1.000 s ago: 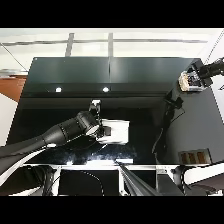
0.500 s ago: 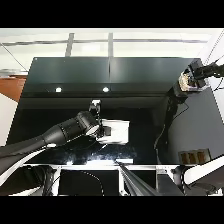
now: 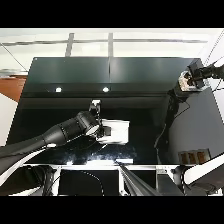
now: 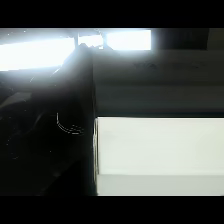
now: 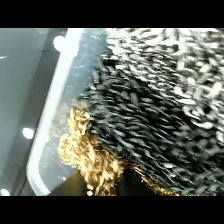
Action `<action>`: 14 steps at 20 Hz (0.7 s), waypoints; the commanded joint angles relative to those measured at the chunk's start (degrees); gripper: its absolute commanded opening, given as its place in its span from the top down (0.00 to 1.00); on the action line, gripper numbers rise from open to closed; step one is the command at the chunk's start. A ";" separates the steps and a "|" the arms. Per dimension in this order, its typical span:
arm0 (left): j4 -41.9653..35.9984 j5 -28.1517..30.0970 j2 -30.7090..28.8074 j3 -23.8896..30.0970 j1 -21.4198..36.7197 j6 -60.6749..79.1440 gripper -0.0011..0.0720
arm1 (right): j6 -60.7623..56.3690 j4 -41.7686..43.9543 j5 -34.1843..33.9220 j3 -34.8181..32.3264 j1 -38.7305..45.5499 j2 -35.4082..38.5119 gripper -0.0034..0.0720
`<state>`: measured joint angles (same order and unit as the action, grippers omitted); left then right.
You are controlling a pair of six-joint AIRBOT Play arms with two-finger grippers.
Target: Fold the box and place the chain.
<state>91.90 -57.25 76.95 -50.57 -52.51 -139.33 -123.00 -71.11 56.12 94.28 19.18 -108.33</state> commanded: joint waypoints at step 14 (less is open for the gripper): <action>0.02 0.00 0.02 -0.02 0.07 0.00 0.95 | 27.15 2.08 11.34 2.89 3.98 18.73 0.91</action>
<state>91.90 -57.23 76.95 -50.57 -52.49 -139.33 -102.02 -69.14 65.49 97.06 22.02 -95.42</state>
